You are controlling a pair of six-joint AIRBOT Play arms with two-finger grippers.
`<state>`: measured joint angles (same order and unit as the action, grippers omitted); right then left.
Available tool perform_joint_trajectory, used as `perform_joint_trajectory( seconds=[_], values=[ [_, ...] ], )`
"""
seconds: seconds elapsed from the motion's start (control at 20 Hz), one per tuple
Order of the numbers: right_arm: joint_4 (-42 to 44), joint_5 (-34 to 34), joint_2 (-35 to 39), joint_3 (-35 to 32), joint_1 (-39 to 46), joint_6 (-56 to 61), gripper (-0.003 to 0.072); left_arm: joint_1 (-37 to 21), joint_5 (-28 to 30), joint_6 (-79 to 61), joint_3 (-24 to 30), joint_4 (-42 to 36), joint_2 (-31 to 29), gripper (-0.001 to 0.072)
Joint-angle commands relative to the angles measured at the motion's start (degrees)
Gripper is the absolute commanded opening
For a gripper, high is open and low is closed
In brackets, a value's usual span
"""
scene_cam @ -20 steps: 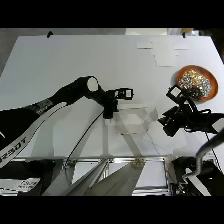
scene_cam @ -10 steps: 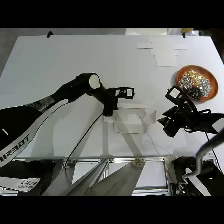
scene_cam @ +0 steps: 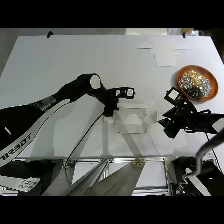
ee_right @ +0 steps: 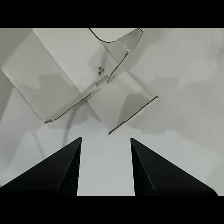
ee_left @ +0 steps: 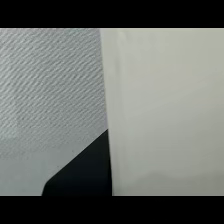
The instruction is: Fold the box and place the chain.
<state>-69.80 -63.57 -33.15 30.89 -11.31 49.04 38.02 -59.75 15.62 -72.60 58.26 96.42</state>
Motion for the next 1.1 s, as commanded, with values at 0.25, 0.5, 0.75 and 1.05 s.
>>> perform_joint_trajectory(
  seconds=[0.25, 0.5, 0.75, 1.05],
  values=[
    [3.5, -0.2, 0.0, 0.0, -0.1, -4.3, 0.0339, 0.0, -0.1, 0.2, 0.0, 0.1, -0.2, 0.0012],
    [7.0, -0.7, 0.0, 0.0, -0.1, -9.7, 0.034, 0.0, -0.1, 0.2, 0.0, 0.1, -0.2, 0.0012],
    [7.0, -1.0, 0.0, 0.0, 0.0, -10.6, 0.0339, 0.3, 0.7, 4.7, 0.0, 0.3, -1.5, 0.0001],
    [6.6, -0.9, 0.0, 0.0, 0.0, -10.6, 0.0339, 0.4, 3.0, 9.9, 0.0, 1.9, -2.8, 0.0]
  ],
)
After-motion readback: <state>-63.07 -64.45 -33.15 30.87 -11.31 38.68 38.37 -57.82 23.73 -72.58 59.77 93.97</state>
